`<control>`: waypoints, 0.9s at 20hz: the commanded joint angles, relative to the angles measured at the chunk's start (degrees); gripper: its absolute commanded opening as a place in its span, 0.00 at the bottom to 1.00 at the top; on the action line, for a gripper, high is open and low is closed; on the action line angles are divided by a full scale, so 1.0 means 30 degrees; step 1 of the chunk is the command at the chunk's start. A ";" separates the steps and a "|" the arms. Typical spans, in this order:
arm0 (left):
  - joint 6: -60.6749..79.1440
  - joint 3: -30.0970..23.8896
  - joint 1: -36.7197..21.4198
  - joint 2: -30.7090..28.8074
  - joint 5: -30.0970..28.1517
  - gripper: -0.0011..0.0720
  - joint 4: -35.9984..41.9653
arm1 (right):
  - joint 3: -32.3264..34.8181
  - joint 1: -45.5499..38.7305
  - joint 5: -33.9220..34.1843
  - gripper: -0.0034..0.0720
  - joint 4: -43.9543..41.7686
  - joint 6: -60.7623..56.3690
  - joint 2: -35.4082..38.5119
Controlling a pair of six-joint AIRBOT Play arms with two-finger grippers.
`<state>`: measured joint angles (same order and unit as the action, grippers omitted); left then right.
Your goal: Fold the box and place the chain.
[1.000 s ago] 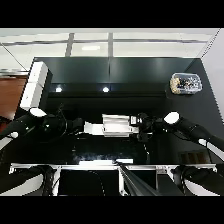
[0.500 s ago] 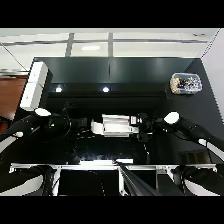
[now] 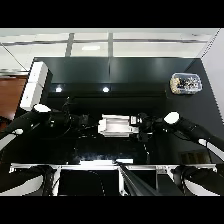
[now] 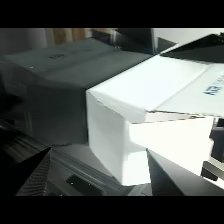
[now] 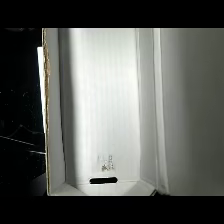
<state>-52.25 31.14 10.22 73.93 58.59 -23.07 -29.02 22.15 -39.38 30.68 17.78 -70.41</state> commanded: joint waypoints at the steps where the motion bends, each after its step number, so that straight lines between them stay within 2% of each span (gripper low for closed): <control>1: 0.0058 0.0466 0.0780 -0.0007 0.0189 0.98 -0.0233 | -0.0007 0.0022 0.0000 0.35 0.0000 -0.0007 -0.0015; 7: -0.2193 0.1472 0.3126 -0.0007 -0.1923 0.95 -0.2761 | -0.0007 0.0022 0.0000 0.35 -0.0007 -0.0007 -0.0015; 18: -0.3424 0.1479 0.5289 -0.0015 -0.4634 0.95 -0.2688 | 0.0000 0.0022 0.0007 0.35 -0.0007 -0.0007 -0.0015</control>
<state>-61.06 35.51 24.51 73.93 46.89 -30.94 -29.02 22.15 -39.35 30.68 17.78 -70.41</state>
